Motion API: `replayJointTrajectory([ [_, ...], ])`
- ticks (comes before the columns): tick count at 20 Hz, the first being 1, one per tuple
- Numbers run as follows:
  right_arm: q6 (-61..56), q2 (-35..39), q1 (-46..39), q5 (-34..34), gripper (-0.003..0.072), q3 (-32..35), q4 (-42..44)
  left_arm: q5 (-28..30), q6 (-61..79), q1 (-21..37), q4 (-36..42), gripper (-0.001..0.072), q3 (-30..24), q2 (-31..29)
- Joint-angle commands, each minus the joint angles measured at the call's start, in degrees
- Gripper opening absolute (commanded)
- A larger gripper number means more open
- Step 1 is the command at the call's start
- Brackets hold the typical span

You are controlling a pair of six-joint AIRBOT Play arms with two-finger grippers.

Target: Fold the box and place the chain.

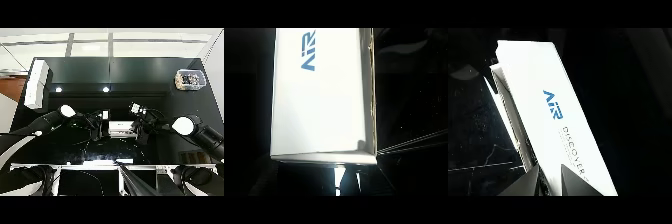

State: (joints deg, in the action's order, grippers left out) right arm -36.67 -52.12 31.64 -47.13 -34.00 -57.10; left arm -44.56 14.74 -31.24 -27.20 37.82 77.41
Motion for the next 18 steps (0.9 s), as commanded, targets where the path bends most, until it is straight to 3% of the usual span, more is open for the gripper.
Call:
replayJointTrajectory([
  [1,-0.04,-0.83,0.04,-0.04,0.0131,0.02,-0.04,0.00,0.02,-0.02,-0.02,0.0351,0.02,0.04],
  [18,-0.07,-1.55,1.92,0.87,0.0134,-0.09,-0.24,0.00,0.02,-0.02,-0.02,0.0351,0.02,0.04],
])
